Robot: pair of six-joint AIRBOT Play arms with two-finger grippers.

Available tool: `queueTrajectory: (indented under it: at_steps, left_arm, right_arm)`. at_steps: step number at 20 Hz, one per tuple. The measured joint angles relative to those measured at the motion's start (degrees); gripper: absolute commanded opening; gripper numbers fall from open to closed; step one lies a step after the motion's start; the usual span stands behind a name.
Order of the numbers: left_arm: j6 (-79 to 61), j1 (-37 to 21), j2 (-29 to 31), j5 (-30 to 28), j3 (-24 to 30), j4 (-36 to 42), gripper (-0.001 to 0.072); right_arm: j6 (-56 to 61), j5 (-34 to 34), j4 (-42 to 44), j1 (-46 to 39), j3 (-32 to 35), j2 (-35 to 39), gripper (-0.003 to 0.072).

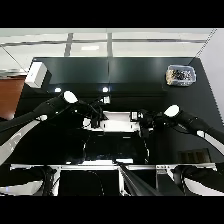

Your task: Fold the box and place the chain.

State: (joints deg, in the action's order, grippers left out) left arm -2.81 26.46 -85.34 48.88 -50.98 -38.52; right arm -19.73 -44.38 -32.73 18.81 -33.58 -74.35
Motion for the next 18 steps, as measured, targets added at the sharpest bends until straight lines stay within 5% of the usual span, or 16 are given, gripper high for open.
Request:
queueTrajectory:
  at_steps: [12, 14, 16, 18]
  left_arm:
    - [0.0, 0.0, 0.0, 0.0, 0.0, 0.1, 0.0030]
    - [0.0, 0.0, 0.0, 0.0, 0.0, 0.1, 0.0030]
    - [0.0, 0.0, 0.0, 0.0, 0.0, 0.0, 0.0030]
    - [0.0, 0.0, 0.0, 0.0, 0.0, 0.0, 0.0033]
  right_arm:
    - [2.2, 2.0, -0.3, 0.7, -0.8, -0.9, 0.0707]
    - [2.2, 2.1, -0.4, 0.7, -0.8, -0.9, 0.0588]
    - [2.3, 2.1, -0.4, 0.7, -0.8, -0.9, 0.0588]
    - [2.3, 2.1, -0.4, 0.7, -0.8, -0.9, 0.0476]
